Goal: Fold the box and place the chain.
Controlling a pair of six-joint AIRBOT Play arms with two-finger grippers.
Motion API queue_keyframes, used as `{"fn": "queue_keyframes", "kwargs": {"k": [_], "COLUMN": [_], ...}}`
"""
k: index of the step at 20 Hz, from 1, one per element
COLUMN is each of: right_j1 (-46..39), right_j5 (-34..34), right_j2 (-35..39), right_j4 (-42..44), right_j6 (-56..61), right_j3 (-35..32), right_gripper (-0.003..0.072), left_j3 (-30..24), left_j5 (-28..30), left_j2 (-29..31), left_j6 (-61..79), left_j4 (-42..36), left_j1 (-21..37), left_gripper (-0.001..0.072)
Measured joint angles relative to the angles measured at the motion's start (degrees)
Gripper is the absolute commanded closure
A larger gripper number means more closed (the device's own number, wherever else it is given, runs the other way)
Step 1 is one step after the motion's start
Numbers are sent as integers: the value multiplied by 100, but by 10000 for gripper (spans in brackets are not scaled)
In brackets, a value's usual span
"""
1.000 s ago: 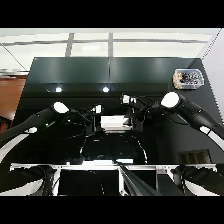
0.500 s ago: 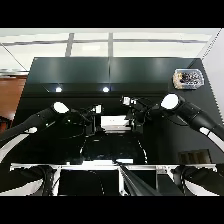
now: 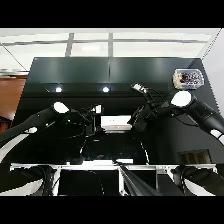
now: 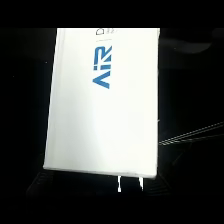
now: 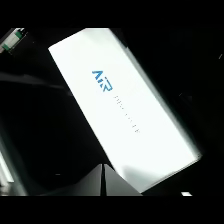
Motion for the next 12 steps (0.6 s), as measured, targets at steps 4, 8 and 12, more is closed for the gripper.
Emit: {"fn": "queue_keyframes", "kwargs": {"k": [4,8,12], "right_j1": [-109,0,203], "right_j5": [76,-376,-933], "right_j2": [-92,-382,-616], "right_j4": [1412,2127,1869], "right_j6": [258,680,1353], "right_j3": [-308,-442,-490], "right_gripper": [670,670,670], "left_j3": [0,0,0], "left_j5": [2,2,2], "left_j2": [0,0,0], "left_j6": [0,0,0], "left_j4": [0,0,0], "left_j1": [0,0,0], "left_gripper": [312,312,312]}}
